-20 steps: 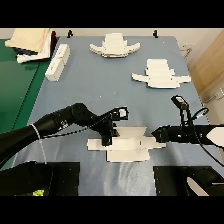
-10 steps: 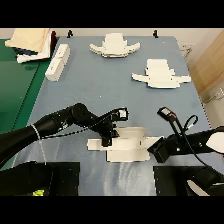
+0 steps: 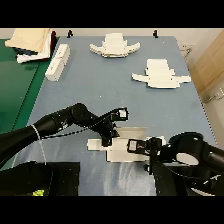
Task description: Fold the box.
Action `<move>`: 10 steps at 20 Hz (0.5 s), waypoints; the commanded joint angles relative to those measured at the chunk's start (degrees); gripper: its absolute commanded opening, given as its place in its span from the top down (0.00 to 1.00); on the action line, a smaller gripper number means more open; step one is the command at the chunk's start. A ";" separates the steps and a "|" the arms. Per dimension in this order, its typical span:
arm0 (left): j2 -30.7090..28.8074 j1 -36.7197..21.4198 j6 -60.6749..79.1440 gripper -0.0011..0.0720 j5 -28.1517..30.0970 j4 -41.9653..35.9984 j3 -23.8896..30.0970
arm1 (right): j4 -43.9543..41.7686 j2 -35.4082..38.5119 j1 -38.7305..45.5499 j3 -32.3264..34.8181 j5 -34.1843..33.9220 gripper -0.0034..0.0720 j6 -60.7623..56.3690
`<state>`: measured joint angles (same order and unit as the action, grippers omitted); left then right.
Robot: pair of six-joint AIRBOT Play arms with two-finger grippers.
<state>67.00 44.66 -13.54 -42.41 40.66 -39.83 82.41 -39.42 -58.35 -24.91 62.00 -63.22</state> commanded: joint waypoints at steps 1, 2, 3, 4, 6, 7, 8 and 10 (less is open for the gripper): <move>0.04 0.00 0.02 0.96 -0.02 0.02 0.02 | 5.64 -8.26 -6.54 0.00 -6.01 0.00 0.96; 0.02 0.00 0.02 0.96 -0.04 0.02 0.02 | 8.17 -9.22 -7.39 0.00 -7.61 0.00 -1.73; 0.02 0.00 0.02 0.96 -0.04 0.02 0.02 | 11.63 -9.79 -7.91 0.00 -9.29 0.00 -6.38; 0.02 0.00 0.02 0.96 -0.02 0.02 0.02 | 14.84 -9.92 -7.96 0.00 -10.51 0.00 -11.41; 0.04 -0.02 0.02 0.96 0.02 0.04 0.02 | 20.96 -9.81 -7.96 -0.02 -11.21 0.00 -19.30; 0.02 0.00 0.02 0.96 0.00 0.02 0.02 | 22.40 -9.66 -7.96 -0.02 -11.21 0.00 -21.66; 0.04 0.00 0.02 0.96 -0.04 0.02 0.02 | 23.21 -9.33 -7.96 -0.02 -11.28 0.01 -24.11; 0.04 0.00 0.02 0.96 -0.04 0.02 0.02 | 23.26 -7.39 -7.96 -0.02 -11.21 0.01 -27.23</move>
<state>67.00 44.66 -13.54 -42.44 40.69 -39.83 101.73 -47.88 -65.87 -24.91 51.88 -82.54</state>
